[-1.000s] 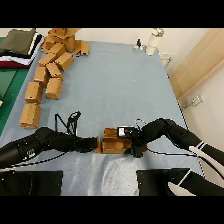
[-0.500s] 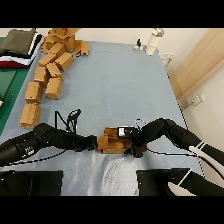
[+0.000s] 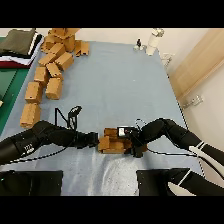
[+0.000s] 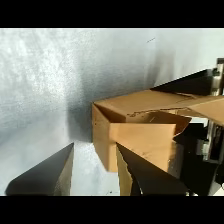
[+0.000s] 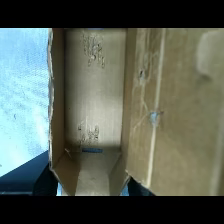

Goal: Fold the box.

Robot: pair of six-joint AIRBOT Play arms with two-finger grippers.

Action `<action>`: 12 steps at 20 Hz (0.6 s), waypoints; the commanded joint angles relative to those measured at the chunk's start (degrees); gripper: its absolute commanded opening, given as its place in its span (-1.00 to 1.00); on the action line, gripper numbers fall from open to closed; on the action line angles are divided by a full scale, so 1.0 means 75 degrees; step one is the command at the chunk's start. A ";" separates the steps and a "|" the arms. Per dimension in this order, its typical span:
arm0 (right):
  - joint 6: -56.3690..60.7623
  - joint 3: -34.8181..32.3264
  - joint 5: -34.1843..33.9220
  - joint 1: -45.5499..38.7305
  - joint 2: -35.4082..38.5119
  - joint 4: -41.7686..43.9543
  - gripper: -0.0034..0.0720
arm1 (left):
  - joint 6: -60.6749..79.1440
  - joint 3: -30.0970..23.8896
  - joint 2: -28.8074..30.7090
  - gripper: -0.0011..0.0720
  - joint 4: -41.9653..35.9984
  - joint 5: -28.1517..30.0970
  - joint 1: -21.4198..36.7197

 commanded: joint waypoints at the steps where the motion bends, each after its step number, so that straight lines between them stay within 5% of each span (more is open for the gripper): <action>1: 0.0003 0.0000 0.0000 0.0006 -0.0006 0.0003 0.42 | 0.0146 0.0070 -0.0009 0.18 -0.0102 -0.0326 -0.0099; 12: 0.0003 0.0000 0.0000 0.0006 -0.0006 0.0003 0.42 | 0.0149 0.0070 -0.0175 0.18 -0.0131 -0.1043 -0.0659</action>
